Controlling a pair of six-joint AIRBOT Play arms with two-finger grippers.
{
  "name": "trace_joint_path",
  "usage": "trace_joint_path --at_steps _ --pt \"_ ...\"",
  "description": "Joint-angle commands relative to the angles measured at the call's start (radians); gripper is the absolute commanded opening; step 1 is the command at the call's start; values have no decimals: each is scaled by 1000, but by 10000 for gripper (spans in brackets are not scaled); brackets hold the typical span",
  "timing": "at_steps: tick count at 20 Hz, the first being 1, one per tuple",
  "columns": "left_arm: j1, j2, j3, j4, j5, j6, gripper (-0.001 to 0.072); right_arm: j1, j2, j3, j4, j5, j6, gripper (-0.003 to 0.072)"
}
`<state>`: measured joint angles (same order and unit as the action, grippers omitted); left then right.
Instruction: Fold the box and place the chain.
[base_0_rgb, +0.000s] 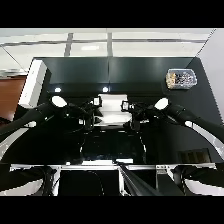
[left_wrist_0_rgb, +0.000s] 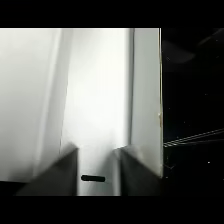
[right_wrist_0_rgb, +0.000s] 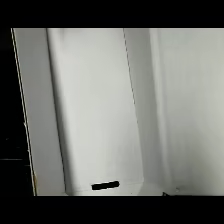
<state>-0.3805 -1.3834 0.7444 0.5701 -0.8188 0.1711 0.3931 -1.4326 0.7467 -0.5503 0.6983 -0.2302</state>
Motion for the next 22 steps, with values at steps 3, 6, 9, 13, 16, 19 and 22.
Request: trace_joint_path --at_steps 3,6,9,13,16,19,22 --pt "47 60 64 219 -81 -349 23 0 0 1 0 1 -1 191" --pt "146 181 66 425 -84 -693 23 0 0 1 0 1 -1 191" --pt "317 230 64 569 -183 -1138 24 0 0 1 0 1 -1 191" --pt "572 228 -42 331 -317 -1323 24 0 0 1 0 1 -1 191" --pt "673 199 -156 121 -317 -1292 24 0 0 1 0 1 -1 191" --pt "631 106 -176 96 -315 -1266 23 0 0 1 0 1 -1 191" --pt "506 1 -158 60 -279 -1226 23 0 0 1 0 1 -1 191"
